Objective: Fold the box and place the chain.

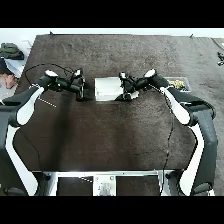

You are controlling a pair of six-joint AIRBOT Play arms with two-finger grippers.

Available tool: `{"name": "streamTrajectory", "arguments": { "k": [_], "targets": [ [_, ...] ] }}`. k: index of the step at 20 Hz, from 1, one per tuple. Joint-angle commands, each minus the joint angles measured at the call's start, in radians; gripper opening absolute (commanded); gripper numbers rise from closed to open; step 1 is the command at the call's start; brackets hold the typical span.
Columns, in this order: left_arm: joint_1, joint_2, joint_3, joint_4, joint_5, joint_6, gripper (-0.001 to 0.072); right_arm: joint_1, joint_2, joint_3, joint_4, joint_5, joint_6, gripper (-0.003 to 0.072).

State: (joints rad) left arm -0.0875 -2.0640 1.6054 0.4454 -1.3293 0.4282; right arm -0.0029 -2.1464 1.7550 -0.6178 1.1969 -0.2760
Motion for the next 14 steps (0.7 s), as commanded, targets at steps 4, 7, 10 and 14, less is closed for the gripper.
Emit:
{"name": "streamTrajectory", "arguments": {
  "k": [4, 7, 10, 14],
  "targets": [
    [-0.028, -0.013, 0.0, -0.027, 0.05, 0.018, 0.072, 0.001, 0.0, 0.0, 0.0, 0.0, 0.0, 0.0321],
    [-0.027, -0.013, 0.0, -0.026, 0.076, 0.018, 0.072, 0.001, 0.0, 0.0, 0.0, 0.0, 0.0, 0.0321],
    [-0.027, -0.01, 0.004, -0.018, 0.084, 0.046, 0.072, 0.001, 0.0, 0.0, 0.0, 0.0, 0.0, 0.0321],
    [-0.028, -0.012, 0.009, -0.012, 0.069, 0.052, 0.072, 0.001, 0.0, 0.0, 0.0, 0.0, 0.0, 0.0321]
  ]
}}
